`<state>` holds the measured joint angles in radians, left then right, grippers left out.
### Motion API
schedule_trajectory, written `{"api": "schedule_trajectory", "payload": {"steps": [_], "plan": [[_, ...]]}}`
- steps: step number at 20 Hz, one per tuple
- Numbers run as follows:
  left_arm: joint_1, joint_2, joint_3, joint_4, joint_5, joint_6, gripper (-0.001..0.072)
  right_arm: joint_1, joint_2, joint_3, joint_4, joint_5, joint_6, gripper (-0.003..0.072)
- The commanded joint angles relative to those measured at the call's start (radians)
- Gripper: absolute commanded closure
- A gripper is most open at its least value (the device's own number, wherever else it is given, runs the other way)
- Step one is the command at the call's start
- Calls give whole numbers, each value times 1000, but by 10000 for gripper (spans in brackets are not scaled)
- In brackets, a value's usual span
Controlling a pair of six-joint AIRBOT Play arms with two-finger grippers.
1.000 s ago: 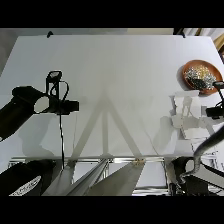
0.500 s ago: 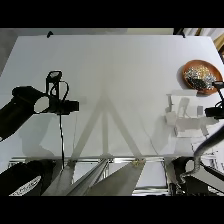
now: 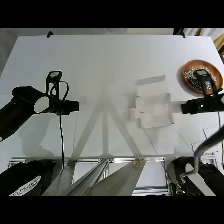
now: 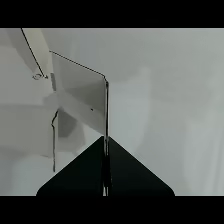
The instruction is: Fold the box and place the chain.
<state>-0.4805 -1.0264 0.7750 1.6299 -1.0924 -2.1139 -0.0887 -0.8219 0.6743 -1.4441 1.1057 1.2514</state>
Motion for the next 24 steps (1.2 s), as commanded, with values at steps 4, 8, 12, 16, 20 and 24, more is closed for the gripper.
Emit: {"api": "schedule_trajectory", "payload": {"steps": [4, 8, 12, 16, 20, 24], "plan": [[0, 0, 0, 0, 1, 0, 699, 293, 144, -173, 135, -150, 170, 674], [0, 0, 0, -8, 101, 0, 699, 423, 144, -185, 135, -207, 239, 673], [0, 0, 0, 51, 123, 5, 702, 457, 144, -185, 135, -216, 245, 672], [0, 0, 0, 62, 112, 103, 699, 457, 144, -185, 135, -217, 245, 672], [1, 0, 0, 122, 27, 178, 699, 457, 144, -185, 135, -216, 245, 672], [2, 0, 0, 134, -84, 228, 699, 457, 144, -185, 136, -216, 245, 672]]}}
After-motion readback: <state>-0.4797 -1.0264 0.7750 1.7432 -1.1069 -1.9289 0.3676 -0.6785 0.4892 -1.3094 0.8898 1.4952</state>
